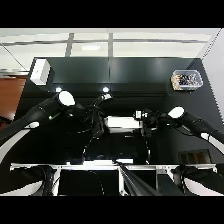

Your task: Fold the box and place the chain.

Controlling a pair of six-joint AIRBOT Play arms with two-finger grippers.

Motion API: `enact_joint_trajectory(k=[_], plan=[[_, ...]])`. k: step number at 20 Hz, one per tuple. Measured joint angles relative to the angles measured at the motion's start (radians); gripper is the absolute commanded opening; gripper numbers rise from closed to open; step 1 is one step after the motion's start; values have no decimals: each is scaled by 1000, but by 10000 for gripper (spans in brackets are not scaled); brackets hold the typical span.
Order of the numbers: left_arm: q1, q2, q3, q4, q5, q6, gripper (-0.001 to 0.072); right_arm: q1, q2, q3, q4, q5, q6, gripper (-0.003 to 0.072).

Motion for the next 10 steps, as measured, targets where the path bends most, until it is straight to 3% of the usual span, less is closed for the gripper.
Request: enact_joint_trajectory(k=[5, 10], plan=[[-23, 0, -25, -273, 313, 188, 26, 0, 0, 0, -1, -1, 0, 415], [-28, -48, -27, -304, 507, 255, 26, 1, 0, 0, -2, -2, 0, 415]])
